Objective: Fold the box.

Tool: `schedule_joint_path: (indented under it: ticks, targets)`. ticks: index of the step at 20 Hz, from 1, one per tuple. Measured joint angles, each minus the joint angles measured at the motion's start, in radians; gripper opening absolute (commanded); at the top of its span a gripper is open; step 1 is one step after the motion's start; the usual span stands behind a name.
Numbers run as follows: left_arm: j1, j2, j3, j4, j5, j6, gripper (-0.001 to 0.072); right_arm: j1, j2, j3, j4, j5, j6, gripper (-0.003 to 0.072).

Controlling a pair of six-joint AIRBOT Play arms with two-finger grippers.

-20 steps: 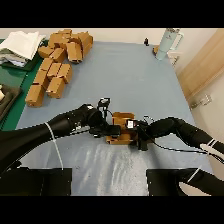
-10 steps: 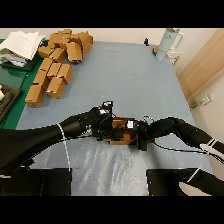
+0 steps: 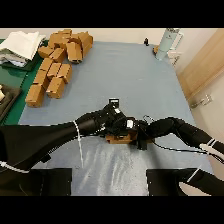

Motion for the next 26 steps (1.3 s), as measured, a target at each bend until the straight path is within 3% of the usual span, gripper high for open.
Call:
schedule_joint_path:
  ticks: [9,11,26]
  targets:
    - [0.047,0.005,0.016,-0.157,-0.024,0.114,0.0546,0.000,0.000,0.000,-0.003,-0.003,-0.003,0.0446]
    - [0.061,0.005,0.016,-0.199,-0.026,0.143,0.0711,0.000,0.000,0.000,-0.002,-0.003,0.000,0.0446]
    - [0.164,0.006,0.016,-0.288,-0.064,0.211,0.0714,0.000,0.000,0.000,-0.001,-0.001,0.000,0.0446]
